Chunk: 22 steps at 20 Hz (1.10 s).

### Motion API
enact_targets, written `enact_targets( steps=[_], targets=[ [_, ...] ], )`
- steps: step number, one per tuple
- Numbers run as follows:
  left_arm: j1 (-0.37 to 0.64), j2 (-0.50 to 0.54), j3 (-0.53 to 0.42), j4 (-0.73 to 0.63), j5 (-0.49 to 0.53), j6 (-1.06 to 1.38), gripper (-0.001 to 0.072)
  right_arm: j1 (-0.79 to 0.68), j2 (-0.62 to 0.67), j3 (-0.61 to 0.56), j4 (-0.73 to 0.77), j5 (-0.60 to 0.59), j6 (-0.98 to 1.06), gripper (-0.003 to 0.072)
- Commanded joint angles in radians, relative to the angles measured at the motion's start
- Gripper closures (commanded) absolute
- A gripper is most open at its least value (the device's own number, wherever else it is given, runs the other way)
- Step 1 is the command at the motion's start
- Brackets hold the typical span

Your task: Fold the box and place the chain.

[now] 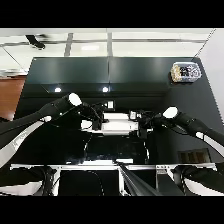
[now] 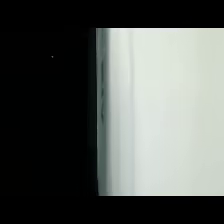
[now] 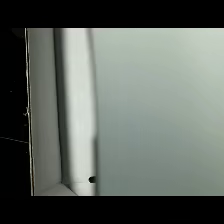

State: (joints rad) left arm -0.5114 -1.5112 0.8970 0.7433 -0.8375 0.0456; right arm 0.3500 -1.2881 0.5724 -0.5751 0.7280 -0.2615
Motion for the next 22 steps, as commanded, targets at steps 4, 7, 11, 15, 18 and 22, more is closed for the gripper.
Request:
enact_targets(
  steps=[4,7,11,15,18,22],
  targets=[
    [0.0,0.0,0.0,0.0,-0.005,0.0,0.0685,0.001,-0.001,0.0,-0.002,0.002,-0.001,0.0248],
    [0.003,0.011,0.0,0.001,-0.023,-0.009,0.0556,0.001,-0.001,0.0,-0.002,0.001,-0.001,0.0248],
    [0.01,0.076,0.003,0.02,-0.061,-0.111,-0.0002,0.001,-0.001,0.0,-0.002,0.001,-0.001,0.0248],
    [0.037,0.176,0.003,0.199,-0.097,-0.325,-0.0004,0.001,-0.001,0.0,-0.002,0.002,-0.001,0.0248],
    [0.092,0.285,0.002,0.349,-0.151,-0.504,-0.0001,0.001,-0.001,0.0,-0.002,0.002,-0.001,0.0249],
    [0.199,0.365,0.002,0.332,-0.415,-0.766,0.0408,0.001,-0.001,0.0,-0.002,0.002,-0.001,0.0427]
  ],
)
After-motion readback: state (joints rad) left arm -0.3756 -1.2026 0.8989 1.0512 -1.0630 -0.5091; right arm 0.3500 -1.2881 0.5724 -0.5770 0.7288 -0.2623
